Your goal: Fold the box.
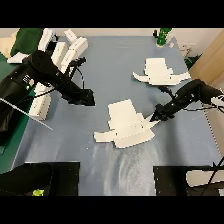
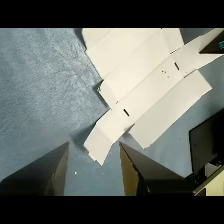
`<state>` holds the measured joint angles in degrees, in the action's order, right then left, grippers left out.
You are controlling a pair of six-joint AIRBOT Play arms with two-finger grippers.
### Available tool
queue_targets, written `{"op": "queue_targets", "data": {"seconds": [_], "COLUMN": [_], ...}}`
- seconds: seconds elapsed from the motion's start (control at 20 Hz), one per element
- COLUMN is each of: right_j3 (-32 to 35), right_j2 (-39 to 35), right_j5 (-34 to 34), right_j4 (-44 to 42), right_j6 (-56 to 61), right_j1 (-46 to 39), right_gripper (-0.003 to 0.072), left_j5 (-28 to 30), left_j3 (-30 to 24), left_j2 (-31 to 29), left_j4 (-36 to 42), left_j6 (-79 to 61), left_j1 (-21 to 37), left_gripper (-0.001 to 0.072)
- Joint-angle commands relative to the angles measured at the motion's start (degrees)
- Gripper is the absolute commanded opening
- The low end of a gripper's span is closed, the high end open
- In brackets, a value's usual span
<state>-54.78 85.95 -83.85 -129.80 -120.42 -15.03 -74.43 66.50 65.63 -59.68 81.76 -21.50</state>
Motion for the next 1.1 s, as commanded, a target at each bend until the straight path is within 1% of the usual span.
{"op": "queue_targets", "data": {"seconds": [0.0, 0.05, 0.15, 0.25, 0.3, 0.4, 0.5, 0.55, 0.6, 0.7, 0.85, 0.95, 1.05], "right_j3": [0.2, 1.8, 8.6, 18.9, 24.0, 32.2, 37.7, 39.1, 39.8, 39.7, 39.7, 39.7, 39.7], "right_j2": [-0.5, -2.6, -9.4, -18.0, -22.6, -30.8, -37.0, -38.8, -40.2, -41.7, -42.8, -42.8, -42.8], "right_j5": [0.0, 1.2, 7.2, 14.6, 19.0, 27.4, 33.0, 34.6, 36.1, 38.8, 42.6, 42.6, 42.7], "right_j4": [-5.6, -8.5, -10.2, -10.1, -10.1, -9.9, -9.6, -9.3, -8.5, -6.9, -7.1, -7.0, -7.1], "right_j6": [-0.7, -1.1, -1.0, 1.3, 2.8, 6.1, 8.0, 8.0, 7.8, 7.3, 7.5, 7.5, 7.6], "right_j1": [1.6, 1.8, 3.5, 6.7, 8.7, 12.2, 15.7, 17.1, 18.8, 21.7, 24.6, 25.8, 26.1], "right_gripper": [0.0, 0.0, 0.0, 0.0, 0.0, 0.0, 0.0, 0.0, 0.0, 0.0, 0.0, 0.0, 0.0], "left_j5": [-0.3, -0.5, -2.5, -4.0, -3.8, -1.0, 3.0, 4.0, 3.8, 3.4, 3.4, 3.4, 3.3], "left_j3": [-0.1, -0.3, -2.7, -7.5, -10.6, -15.7, -18.8, -19.5, -19.6, -19.6, -19.6, -19.3, -17.7], "left_j2": [0.0, 0.0, 0.0, 0.0, 0.0, 0.0, 0.3, 0.9, 2.3, 5.6, 11.5, 15.6, 19.9], "left_j4": [0.5, 0.5, 0.6, 1.2, 2.6, 6.3, 11.3, 13.8, 15.8, 19.9, 27.5, 31.7, 33.6], "left_j6": [-1.8, -2.0, -4.1, -5.3, -7.0, -10.7, -14.6, -17.0, -19.3, -23.7, -31.7, -36.4, -38.9], "left_j1": [0.2, 0.3, 1.3, 3.1, 4.5, 7.9, 11.8, 13.6, 15.1, 16.6, 16.6, 16.6, 16.5], "left_gripper": [0.0479, 0.0479, 0.0479, 0.0479, 0.0479, 0.0479, 0.0479, 0.048, 0.048, 0.048, 0.048, 0.048, 0.048]}}
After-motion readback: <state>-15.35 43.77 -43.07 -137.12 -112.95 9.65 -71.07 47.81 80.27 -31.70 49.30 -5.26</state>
